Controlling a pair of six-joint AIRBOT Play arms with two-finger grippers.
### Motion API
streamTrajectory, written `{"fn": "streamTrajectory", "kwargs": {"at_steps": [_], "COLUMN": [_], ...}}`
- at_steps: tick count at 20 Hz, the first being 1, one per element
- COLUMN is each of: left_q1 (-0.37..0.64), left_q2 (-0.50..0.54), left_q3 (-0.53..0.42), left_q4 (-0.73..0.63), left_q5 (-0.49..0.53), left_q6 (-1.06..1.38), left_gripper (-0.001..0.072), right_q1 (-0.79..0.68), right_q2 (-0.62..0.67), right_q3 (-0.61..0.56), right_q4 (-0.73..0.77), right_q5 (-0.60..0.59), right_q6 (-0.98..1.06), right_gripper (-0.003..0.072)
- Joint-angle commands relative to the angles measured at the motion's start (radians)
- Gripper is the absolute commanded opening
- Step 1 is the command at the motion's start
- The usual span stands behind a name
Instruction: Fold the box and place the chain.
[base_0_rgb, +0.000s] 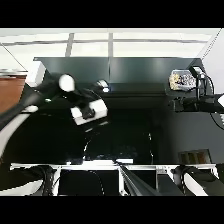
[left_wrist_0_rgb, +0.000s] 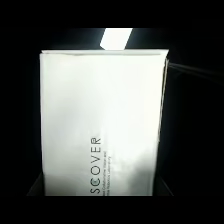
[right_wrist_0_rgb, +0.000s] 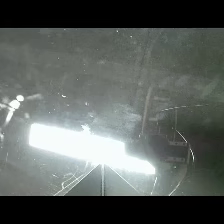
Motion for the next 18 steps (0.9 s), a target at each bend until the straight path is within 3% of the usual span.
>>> {"fn": "streamTrajectory", "kwargs": {"at_steps": [1,4,9,11,15,18], "left_q1": [0.200,0.371,0.647,0.772,0.975,1.023], "left_q2": [0.100,0.164,0.196,0.196,0.214,0.202], "left_q3": [0.001,0.000,-0.061,-0.102,-0.185,-0.213], "left_q4": [0.014,0.027,0.329,0.345,0.116,-0.016], "left_q5": [-0.088,-0.128,-0.237,-0.233,0.002,0.158], "left_q6": [-0.155,-0.271,-0.506,-0.505,-0.322,-0.133], "left_gripper": [0.0029,0.0029,0.0030,0.0030,0.0030,0.0030], "right_q1": [0.000,0.000,0.000,0.000,0.000,0.000], "right_q2": [0.001,0.001,0.001,0.001,0.000,0.001], "right_q3": [0.000,0.000,0.000,-0.001,0.000,0.000], "right_q4": [-0.001,-0.001,-0.001,-0.001,0.000,0.001], "right_q5": [-0.003,-0.003,-0.002,-0.003,-0.019,-0.047], "right_q6": [0.000,0.000,0.000,-0.001,-0.031,-0.031], "right_gripper": [0.0012,0.0013,0.0013,0.0013,0.0013,0.0013]}}
